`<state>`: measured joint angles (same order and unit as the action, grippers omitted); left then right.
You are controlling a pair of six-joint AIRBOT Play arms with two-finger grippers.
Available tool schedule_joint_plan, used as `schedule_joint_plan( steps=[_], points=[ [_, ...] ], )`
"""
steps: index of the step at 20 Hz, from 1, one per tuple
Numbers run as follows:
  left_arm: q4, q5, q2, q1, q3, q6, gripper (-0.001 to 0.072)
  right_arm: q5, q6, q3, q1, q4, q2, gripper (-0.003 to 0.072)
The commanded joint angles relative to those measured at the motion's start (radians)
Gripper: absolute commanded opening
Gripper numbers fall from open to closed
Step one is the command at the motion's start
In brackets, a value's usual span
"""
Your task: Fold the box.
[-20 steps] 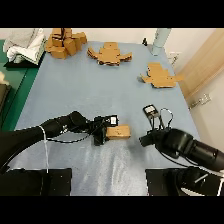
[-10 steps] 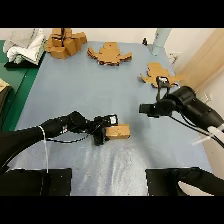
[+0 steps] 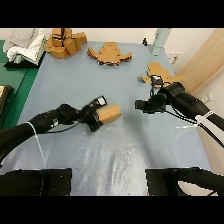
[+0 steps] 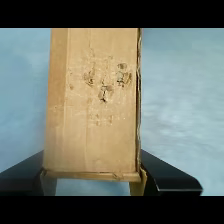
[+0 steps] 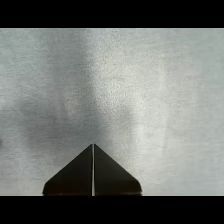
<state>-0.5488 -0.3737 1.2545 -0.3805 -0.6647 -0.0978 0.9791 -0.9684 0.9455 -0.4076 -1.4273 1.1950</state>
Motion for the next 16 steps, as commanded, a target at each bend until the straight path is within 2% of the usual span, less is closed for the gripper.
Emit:
schedule_joint_plan(
  steps=[1,3,5,8,11,16],
  points=[
    [0.002,0.105,-0.017,0.141,-0.004,-0.128,0.0470,-0.003,-0.001,0.003,0.002,-0.001,0.011,0.0005],
    [0.002,0.148,-0.016,0.257,-0.015,-0.161,0.0470,-0.004,-0.001,0.003,0.002,-0.001,0.011,0.0005],
    [0.002,0.149,-0.004,0.369,-0.041,-0.163,0.0470,-0.003,-0.001,0.003,0.002,-0.001,0.011,0.0005],
    [0.002,0.148,0.083,0.506,-0.136,-0.196,0.0470,-0.008,0.000,0.003,0.002,-0.002,0.011,0.0005],
    [0.002,0.137,0.235,0.589,-0.303,-0.251,0.0470,-0.008,-0.001,0.003,0.002,-0.002,0.011,0.0005],
    [-0.003,0.064,0.489,0.652,-0.620,-0.353,0.0470,-0.007,0.000,0.003,0.002,-0.003,0.011,0.0005]
  ],
)
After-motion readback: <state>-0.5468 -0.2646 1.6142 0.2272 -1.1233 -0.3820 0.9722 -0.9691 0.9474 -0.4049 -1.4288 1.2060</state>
